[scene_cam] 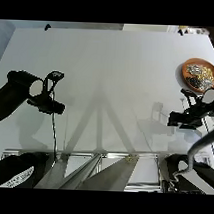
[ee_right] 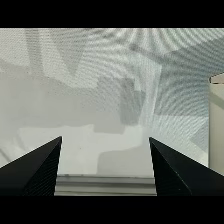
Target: Fold the box and place the chain.
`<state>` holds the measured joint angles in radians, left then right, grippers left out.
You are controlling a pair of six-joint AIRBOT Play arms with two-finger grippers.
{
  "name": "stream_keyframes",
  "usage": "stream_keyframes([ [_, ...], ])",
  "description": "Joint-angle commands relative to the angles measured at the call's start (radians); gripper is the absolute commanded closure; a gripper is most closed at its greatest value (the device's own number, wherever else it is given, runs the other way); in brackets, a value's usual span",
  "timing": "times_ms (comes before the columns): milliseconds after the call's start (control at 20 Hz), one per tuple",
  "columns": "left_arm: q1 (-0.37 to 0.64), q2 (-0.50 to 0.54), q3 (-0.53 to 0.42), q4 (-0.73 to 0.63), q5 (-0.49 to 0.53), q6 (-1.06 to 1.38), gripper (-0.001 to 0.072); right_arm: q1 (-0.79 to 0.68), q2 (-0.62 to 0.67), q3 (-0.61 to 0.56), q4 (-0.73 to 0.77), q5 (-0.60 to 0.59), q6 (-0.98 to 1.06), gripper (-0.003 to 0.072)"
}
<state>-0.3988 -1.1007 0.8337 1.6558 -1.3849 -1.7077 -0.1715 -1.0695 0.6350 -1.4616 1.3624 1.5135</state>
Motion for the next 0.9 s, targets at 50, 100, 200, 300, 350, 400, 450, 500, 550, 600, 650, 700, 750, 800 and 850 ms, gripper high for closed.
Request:
stream_keyframes([
  [50, 0.000, 0.000, 0.000, 0.000, 0.000, 0.000, 0.0700, 0.000, -0.001, 0.000, 0.001, -0.001, 0.000, 0.0092],
  [100, 0.000, 0.000, 0.000, 0.000, 0.000, 0.000, 0.0700, 0.000, -0.001, 0.000, 0.000, 0.000, 0.000, 0.0092],
  [200, 0.000, 0.000, 0.000, 0.000, 0.000, 0.000, 0.0700, 0.000, -0.001, 0.000, 0.000, 0.000, 0.000, 0.0092],
  [300, 0.000, 0.000, 0.000, 0.000, 0.000, 0.000, 0.0700, 0.000, -0.001, 0.000, 0.004, -0.029, 0.001, 0.0092],
  [350, 0.000, 0.000, 0.000, 0.000, 0.000, 0.000, 0.0700, 0.000, -0.001, 0.001, 0.003, -0.061, 0.005, 0.0092],
  [400, 0.000, 0.000, 0.000, 0.000, 0.000, 0.000, 0.0700, 0.000, -0.001, 0.006, -0.004, -0.082, -0.005, 0.0092],
  [450, 0.000, 0.000, 0.000, 0.000, 0.000, 0.000, 0.0700, 0.000, -0.001, 0.021, -0.028, -0.088, -0.019, 0.0092],
  [500, 0.000, 0.000, 0.000, 0.000, 0.000, 0.000, 0.0700, -0.001, -0.001, 0.050, -0.064, -0.085, -0.031, 0.0092],
  [550, 0.000, 0.000, 0.000, 0.000, 0.000, 0.000, 0.0700, -0.001, -0.001, 0.088, -0.121, -0.084, -0.030, 0.0110],
  [600, 0.000, 0.000, 0.000, 0.000, 0.000, 0.000, 0.0700, -0.001, -0.001, 0.136, -0.220, -0.089, -0.019, 0.0228],
  [650, 0.000, 0.000, 0.000, 0.000, 0.000, 0.000, 0.0700, -0.001, -0.001, 0.183, -0.364, -0.095, 0.015, 0.0236],
  [700, 0.000, 0.000, 0.000, 0.000, 0.000, 0.000, 0.0700, -0.001, -0.001, 0.222, -0.506, -0.103, 0.058, 0.0237],
  [750, 0.000, 0.000, 0.000, 0.000, 0.000, 0.000, 0.0700, -0.001, -0.001, 0.252, -0.643, -0.113, 0.087, 0.0237],
  [800, 0.000, 0.000, 0.000, 0.000, 0.000, 0.000, 0.0700, -0.001, -0.001, 0.277, -0.768, -0.129, 0.098, 0.0237],
  [850, 0.000, 0.000, 0.000, 0.000, 0.000, 0.000, 0.0700, -0.002, -0.001, 0.290, -0.863, -0.155, 0.106, 0.0237],
])
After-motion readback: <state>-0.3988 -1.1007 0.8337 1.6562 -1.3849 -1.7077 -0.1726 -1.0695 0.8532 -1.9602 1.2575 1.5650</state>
